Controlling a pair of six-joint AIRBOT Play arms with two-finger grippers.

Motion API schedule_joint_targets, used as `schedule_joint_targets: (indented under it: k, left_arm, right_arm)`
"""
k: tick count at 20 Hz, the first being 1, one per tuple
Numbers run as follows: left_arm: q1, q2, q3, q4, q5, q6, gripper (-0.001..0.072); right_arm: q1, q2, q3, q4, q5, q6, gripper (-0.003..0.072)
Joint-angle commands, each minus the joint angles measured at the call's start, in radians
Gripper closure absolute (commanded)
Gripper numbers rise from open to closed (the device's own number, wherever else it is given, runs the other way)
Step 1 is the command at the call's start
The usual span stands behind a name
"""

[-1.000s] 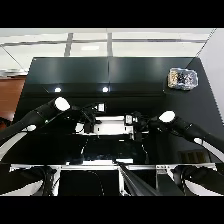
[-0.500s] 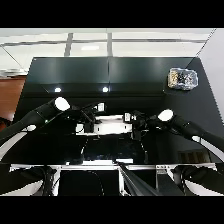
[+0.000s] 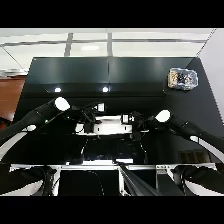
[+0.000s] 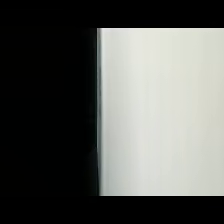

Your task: Fold the box and place the chain.

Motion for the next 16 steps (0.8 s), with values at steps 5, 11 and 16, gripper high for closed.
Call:
schedule_joint_targets:
  k: [5,11,16]
  left_arm:
    - [0.0,0.0,0.001,0.0,0.0,0.0,0.0681]
    - [0.0,0.0,0.001,0.0,-0.001,0.0,0.0681]
    - [0.0,0.0,0.001,0.0,-0.001,0.0,0.0681]
  right_arm:
    - [0.003,-0.003,0.003,-0.008,-0.014,0.019,-0.001]
    - [0.003,-0.003,0.003,-0.008,-0.019,0.025,-0.001]
    - [0.005,-0.003,0.003,-0.016,-0.018,0.025,-0.001]
